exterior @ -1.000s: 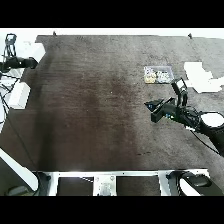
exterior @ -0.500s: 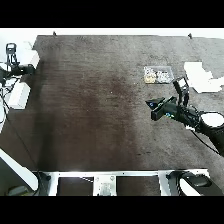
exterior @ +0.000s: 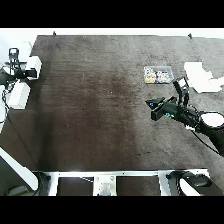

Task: Fold the box and place the chain.

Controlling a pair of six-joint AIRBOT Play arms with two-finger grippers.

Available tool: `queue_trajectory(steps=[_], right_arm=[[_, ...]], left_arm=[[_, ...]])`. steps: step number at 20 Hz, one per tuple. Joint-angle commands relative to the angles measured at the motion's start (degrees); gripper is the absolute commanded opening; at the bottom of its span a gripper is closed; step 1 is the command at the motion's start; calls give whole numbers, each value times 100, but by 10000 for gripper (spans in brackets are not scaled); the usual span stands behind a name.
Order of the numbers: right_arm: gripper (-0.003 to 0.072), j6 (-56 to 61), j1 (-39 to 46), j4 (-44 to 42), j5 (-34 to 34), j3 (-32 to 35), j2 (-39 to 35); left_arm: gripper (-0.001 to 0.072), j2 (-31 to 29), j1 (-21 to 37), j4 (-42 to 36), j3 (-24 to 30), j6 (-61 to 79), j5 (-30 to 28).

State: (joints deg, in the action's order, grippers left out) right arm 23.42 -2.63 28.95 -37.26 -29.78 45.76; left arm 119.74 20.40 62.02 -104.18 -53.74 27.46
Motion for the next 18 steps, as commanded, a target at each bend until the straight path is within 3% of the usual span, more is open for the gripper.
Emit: queue_trajectory(steps=[1,8,10,12,13,14,15,18], right_arm=[[15,0,-2,-2,0,2,2],[35,0,-2,-2,0,2,0],[278,0,-2,-2,2,2,0],[264,0,-2,-2,2,0,-4],[231,-2,-2,-2,2,0,-4],[70,-4,-2,-2,9,0,-4],[15,0,-2,-7,44,-2,-7],[14,4,-2,-151,153,-13,-160]], left_arm=[[720,9,7,24,4,17,-144],[720,-352,7,81,-13,20,68],[720,-586,7,90,-26,20,267],[720,-881,7,98,-46,17,581],[520,-1071,7,81,-46,15,802],[138,-1283,4,22,-52,76,1038],[16,-1530,4,-238,-50,498,1250],[12,-2439,-11,-1305,-50,1290,1239]])
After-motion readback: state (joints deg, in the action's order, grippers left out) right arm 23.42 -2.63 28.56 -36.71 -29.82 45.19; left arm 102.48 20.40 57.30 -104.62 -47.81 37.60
